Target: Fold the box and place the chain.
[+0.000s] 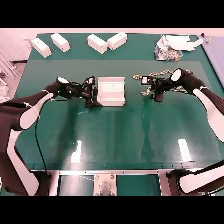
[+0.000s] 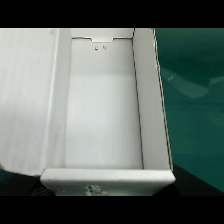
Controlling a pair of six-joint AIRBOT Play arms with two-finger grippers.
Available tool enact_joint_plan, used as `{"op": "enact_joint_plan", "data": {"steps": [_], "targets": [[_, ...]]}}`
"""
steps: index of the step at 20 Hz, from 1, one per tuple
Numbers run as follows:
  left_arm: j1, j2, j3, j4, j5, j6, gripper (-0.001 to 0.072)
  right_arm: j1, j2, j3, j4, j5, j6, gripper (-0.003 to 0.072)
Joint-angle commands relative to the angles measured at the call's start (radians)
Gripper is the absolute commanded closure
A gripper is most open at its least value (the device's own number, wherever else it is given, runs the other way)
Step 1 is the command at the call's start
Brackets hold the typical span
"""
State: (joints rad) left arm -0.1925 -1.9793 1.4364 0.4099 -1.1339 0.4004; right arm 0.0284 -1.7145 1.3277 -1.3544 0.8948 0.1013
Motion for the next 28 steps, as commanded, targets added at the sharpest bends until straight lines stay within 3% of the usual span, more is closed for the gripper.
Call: {"op": "enact_joint_plan", "data": {"steps": [1, 8, 15, 16, 20, 21, 28], "targets": [[0.000, 0.000, 0.001, 0.000, 0.000, 0.000, 0.0196, -0.005, -0.030, 0.009, 0.031, -0.025, -0.104, 0.0173], [0.000, 0.000, 0.001, 0.000, 0.000, 0.000, 0.0196, -0.008, -0.068, 0.027, 0.063, -0.018, -0.193, 0.0196], [0.000, 0.000, 0.001, 0.000, 0.000, 0.000, 0.0196, -0.007, -0.092, 0.052, 0.072, 0.121, -0.192, 0.0407], [0.000, 0.000, 0.001, 0.000, 0.000, 0.000, 0.0196, -0.007, -0.096, 0.051, 0.072, 0.120, -0.192, 0.0473], [0.000, 0.000, 0.001, 0.000, 0.000, 0.000, 0.0196, -0.002, -0.121, 0.051, 0.072, 0.119, -0.167, 0.0597], [0.000, 0.000, 0.001, 0.000, 0.000, 0.000, 0.0196, -0.002, -0.122, 0.051, 0.072, 0.112, -0.140, 0.0675], [0.000, 0.000, 0.001, 0.000, 0.000, 0.000, 0.0196, -0.003, -0.121, 0.119, 0.103, 0.147, 0.008, 0.0676]]}}
